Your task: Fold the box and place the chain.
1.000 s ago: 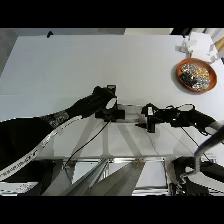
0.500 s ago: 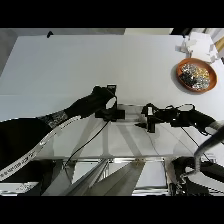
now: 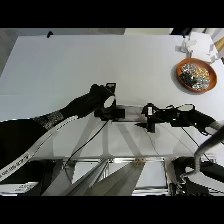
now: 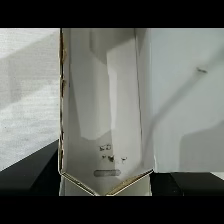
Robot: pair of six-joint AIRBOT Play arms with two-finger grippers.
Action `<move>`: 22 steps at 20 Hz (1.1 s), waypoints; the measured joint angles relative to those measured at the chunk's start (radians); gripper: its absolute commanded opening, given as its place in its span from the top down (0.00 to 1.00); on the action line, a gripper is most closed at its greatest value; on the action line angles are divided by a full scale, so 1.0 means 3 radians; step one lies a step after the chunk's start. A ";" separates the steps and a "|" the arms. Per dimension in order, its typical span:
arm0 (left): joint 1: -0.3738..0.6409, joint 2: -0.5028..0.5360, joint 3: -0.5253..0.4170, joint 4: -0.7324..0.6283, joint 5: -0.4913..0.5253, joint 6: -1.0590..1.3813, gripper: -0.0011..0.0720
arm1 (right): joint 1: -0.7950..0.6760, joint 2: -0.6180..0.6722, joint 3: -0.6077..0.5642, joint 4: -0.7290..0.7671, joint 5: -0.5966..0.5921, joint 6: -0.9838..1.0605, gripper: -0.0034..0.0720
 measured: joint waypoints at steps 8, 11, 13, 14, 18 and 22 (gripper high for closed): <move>0.0000 0.0057 0.0000 -0.0177 0.0024 0.0251 0.51 | 0.0000 0.0000 0.0000 0.0009 0.0010 -0.0001 0.43; 0.0008 0.0156 -0.0001 -0.0220 0.0006 0.0514 0.51 | 0.0000 0.0000 0.0000 0.0009 0.0015 0.0000 0.43; 0.0037 0.0229 -0.0001 -0.0282 -0.0031 0.0685 0.51 | 0.0000 0.0000 0.0000 0.0010 0.0019 -0.0001 0.43; 0.0056 0.0266 -0.0003 -0.0317 -0.0053 0.0758 0.51 | 0.0000 0.0000 0.0000 0.0010 0.0019 -0.0001 0.43; 0.0163 0.0448 -0.0006 -0.0437 -0.0223 0.1109 0.51 | 0.0000 0.0000 -0.0001 0.0011 0.0013 -0.0001 0.43; 0.0306 0.0735 -0.0043 -0.0455 -0.0439 0.1765 0.47 | 0.0000 0.0000 0.0000 0.0010 0.0014 -0.0001 0.43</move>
